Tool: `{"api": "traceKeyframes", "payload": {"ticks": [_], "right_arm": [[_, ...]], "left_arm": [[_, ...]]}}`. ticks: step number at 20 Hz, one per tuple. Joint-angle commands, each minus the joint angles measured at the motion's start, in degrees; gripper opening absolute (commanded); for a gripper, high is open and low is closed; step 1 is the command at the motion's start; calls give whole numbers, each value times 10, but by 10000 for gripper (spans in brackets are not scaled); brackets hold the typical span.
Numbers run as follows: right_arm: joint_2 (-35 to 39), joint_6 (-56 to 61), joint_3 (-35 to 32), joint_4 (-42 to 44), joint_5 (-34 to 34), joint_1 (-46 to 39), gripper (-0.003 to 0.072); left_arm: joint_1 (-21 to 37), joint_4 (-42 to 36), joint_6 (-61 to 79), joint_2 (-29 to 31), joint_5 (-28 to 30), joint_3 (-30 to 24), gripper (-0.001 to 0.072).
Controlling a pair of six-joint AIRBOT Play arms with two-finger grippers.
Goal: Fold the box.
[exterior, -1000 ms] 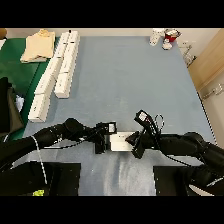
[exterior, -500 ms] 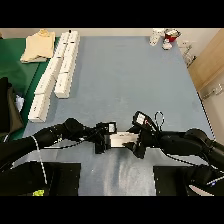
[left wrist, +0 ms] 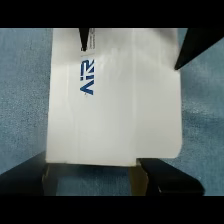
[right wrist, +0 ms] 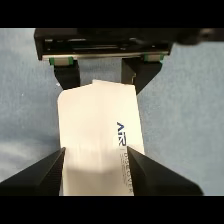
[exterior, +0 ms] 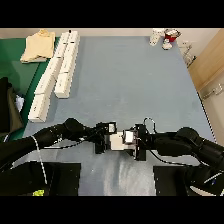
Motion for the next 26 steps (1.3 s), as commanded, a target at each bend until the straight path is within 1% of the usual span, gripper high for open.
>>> {"api": "traceKeyframes", "payload": {"ticks": [1, 6, 8, 14, 15, 17, 21, 26], "right_arm": [[-21, -24, 0, -42, 32, 12, 587], [-23, -29, 0, -48, 40, 12, 578], [-23, -29, 0, -51, 40, 12, 497], [-21, -29, 1, -48, 40, 16, 499], [-18, -29, 1, -48, 40, 16, 518], [-1, -29, 1, -49, 40, 15, 518], [19, -28, 1, -86, 45, 14, 517], [21, -28, 10, -89, 51, 14, 516]], "left_arm": [[0, 0, 0, 0, 0, 0, 462], [0, 0, 0, 0, 0, 0, 463], [0, 0, 0, 0, 0, 0, 462], [0, 0, 0, 0, 0, 0, 462], [0, 0, 0, 0, 0, 0, 463], [0, 0, 0, 0, 0, 0, 463], [0, 0, 0, 0, 0, 0, 462], [0, 0, 0, 0, 0, 0, 462]]}}
